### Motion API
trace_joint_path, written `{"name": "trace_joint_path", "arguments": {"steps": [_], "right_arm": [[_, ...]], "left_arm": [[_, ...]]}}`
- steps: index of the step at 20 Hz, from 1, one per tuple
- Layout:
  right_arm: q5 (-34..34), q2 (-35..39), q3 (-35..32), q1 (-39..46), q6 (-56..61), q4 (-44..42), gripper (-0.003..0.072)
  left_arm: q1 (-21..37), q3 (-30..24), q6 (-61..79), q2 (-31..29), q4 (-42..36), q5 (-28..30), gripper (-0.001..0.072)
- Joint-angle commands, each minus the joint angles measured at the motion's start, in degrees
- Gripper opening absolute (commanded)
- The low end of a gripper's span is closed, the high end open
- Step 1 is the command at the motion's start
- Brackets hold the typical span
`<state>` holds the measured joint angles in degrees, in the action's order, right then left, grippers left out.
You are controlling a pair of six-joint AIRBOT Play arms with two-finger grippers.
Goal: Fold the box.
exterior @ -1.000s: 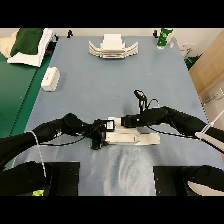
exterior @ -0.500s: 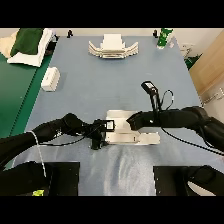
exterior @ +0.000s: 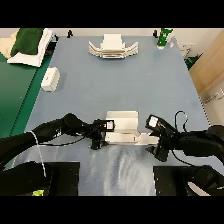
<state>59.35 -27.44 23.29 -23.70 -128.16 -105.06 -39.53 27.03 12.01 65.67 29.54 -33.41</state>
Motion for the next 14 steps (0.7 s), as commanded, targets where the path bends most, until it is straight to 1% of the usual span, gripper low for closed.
{"name": "trace_joint_path", "arguments": {"steps": [1, 2, 5, 6, 7, 8, 10, 11, 12, 13, 14], "right_arm": [[-9.6, -1.3, -4.7, 0.0, -14.0, 2.1, 0.0656], [-12.6, -3.2, -5.5, -0.4, -17.0, 0.6, 0.0655], [-20.6, -9.3, -5.7, -1.5, -22.4, 0.7, 0.0634], [-23.1, -11.0, -5.7, -1.7, -22.8, 0.7, 0.0533], [-24.6, -12.2, -5.7, -1.8, -23.1, -0.5, 0.0502], [-25.4, -12.8, -5.6, -1.8, -24.0, -1.8, 0.0489], [-26.7, -13.4, -5.6, -1.7, -25.6, -3.6, 0.0488], [-27.2, -13.4, -5.6, -1.8, -26.3, -4.6, 0.0447], [-27.3, -13.3, -5.6, -1.8, -27.1, -6.1, 0.0377], [-27.1, -13.3, -5.6, -1.8, -28.5, -8.3, 0.0278], [-26.8, -13.3, -5.6, -1.8, -29.8, -10.1, 0.0223]], "left_arm": [[0.0, 0.0, 0.0, 0.0, 0.0, 0.0, 0.0470], [0.0, 0.0, 0.0, 0.0, 0.0, 0.0, 0.0469], [0.0, 0.0, 0.0, 0.0, 0.0, 0.0, 0.0470], [0.0, 0.0, 0.0, 0.0, 0.0, 0.0, 0.0470], [0.0, 0.0, 0.0, 0.0, 0.0, 0.0, 0.0470], [0.0, 0.0, 0.0, 0.0, 0.0, 0.0, 0.0470], [0.0, 0.0, 0.0, 0.0, 0.0, 0.0, 0.0469], [0.0, 0.0, 0.0, 0.0, 0.0, 0.0, 0.0470], [0.0, 0.0, 0.0, 0.0, 0.0, 0.0, 0.0470], [0.0, 0.0, 0.0, 0.0, 0.0, 0.0, 0.0470], [0.0, 0.0, 0.0, 0.0, 0.0, 0.0, 0.0469]]}}
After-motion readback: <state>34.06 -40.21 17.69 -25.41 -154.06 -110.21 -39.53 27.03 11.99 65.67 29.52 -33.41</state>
